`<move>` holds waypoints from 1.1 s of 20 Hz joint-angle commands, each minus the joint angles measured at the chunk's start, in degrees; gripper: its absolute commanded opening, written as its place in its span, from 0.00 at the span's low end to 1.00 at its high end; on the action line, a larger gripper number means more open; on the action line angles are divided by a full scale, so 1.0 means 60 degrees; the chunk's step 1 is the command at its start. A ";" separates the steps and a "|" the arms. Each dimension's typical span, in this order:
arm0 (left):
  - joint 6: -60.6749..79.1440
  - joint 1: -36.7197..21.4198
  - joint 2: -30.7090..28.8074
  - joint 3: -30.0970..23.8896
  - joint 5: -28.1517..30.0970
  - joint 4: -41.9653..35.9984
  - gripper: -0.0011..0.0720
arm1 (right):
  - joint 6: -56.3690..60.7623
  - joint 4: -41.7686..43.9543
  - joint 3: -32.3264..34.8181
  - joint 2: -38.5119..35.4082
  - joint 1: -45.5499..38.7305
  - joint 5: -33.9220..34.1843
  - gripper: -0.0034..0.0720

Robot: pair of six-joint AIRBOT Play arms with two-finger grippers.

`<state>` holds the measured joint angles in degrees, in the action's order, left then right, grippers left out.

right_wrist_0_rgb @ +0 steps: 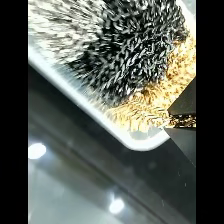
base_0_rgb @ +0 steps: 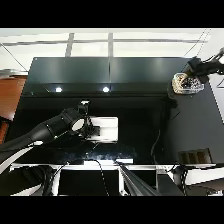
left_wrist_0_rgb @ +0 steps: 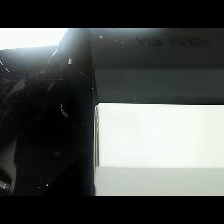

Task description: Fold the box and place the chain.

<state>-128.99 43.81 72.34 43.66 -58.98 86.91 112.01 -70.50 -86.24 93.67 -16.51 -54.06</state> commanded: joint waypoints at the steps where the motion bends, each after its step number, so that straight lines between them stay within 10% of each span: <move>1: 0.0000 -0.0004 0.0004 0.0004 0.0000 0.0004 0.06 | -0.1344 0.0288 -0.0011 -0.1326 -0.0368 0.0058 0.07; 13: 0.0004 -0.0004 0.0000 0.0004 -0.0073 -0.0004 0.06 | -0.4506 0.2215 -0.0109 -0.5621 -0.0182 0.0546 0.07; 22: 0.0000 0.0000 0.0000 0.0004 -0.0146 -0.0040 0.06 | -0.4630 0.2229 -0.3311 -0.5829 -0.0182 -0.0189 0.07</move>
<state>-128.99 43.83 72.34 43.66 -59.68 86.74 84.75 -57.25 -100.66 59.00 -17.65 -53.17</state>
